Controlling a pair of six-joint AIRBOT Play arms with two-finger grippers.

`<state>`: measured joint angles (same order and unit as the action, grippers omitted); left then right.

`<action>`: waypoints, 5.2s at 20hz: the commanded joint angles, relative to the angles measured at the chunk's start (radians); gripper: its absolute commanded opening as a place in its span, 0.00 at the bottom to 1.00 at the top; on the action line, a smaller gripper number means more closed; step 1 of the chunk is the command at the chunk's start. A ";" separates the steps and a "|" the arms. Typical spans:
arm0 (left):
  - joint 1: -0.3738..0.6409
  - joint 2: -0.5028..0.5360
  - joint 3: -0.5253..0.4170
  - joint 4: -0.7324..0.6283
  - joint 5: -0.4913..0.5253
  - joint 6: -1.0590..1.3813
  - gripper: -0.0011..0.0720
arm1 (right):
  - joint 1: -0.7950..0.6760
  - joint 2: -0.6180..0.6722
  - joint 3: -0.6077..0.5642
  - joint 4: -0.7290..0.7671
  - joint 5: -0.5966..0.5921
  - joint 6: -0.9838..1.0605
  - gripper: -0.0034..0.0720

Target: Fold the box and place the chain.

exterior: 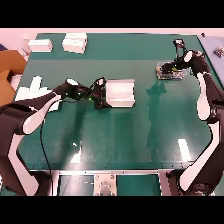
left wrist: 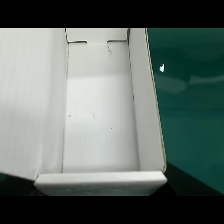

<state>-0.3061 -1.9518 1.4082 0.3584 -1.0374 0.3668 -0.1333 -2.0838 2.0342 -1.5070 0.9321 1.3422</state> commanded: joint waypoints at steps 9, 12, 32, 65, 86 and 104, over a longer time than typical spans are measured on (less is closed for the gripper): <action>0.000 0.000 0.000 0.000 0.000 0.000 0.73 | 0.027 -0.031 -0.007 0.026 0.072 -0.019 0.22; 0.000 0.000 0.000 0.000 0.000 0.000 0.73 | 0.032 -0.031 -0.008 0.026 0.072 -0.019 0.06; 0.000 0.000 0.000 0.000 0.000 0.000 0.73 | 0.109 0.505 -0.005 -0.017 0.222 -0.072 0.06; 0.000 0.000 0.000 0.000 0.000 0.000 0.73 | 0.617 0.853 -0.322 0.160 0.359 0.032 0.06; 0.000 0.000 0.000 0.000 0.000 0.000 0.73 | 0.616 0.751 -0.690 0.267 0.036 0.034 0.06; 0.000 0.000 0.000 0.000 0.000 0.000 0.73 | 0.527 0.665 -0.690 0.253 0.116 0.022 0.64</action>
<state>-0.3061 -1.9518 1.4082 0.3584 -1.0374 0.3664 0.4259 -1.4185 1.3445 -1.2446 0.9539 1.3514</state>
